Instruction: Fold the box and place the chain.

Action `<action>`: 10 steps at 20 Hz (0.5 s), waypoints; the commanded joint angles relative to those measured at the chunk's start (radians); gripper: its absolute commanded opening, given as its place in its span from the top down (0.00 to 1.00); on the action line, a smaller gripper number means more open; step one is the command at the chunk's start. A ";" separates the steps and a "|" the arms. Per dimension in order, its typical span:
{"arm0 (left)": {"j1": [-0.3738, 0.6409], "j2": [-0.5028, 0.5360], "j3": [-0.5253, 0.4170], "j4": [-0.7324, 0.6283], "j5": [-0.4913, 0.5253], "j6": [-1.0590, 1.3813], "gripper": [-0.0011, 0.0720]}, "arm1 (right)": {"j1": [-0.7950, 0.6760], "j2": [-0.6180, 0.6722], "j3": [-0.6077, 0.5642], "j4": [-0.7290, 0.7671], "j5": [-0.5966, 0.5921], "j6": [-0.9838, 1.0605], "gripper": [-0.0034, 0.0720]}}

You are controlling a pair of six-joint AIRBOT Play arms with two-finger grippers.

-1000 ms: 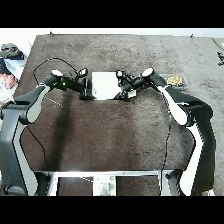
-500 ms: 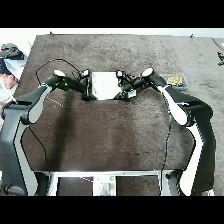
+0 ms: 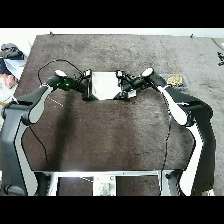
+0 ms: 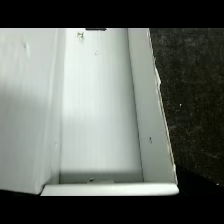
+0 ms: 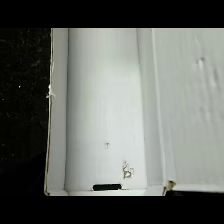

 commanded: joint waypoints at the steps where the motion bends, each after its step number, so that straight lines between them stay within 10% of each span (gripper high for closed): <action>1: 0.002 -0.001 0.000 0.021 -0.002 -0.002 0.01 | 0.001 0.000 0.000 -0.001 0.001 0.000 0.59; 10: 0.001 -0.001 0.000 -0.010 -0.009 -0.001 0.01 | 0.001 0.000 0.000 -0.001 0.000 0.000 0.59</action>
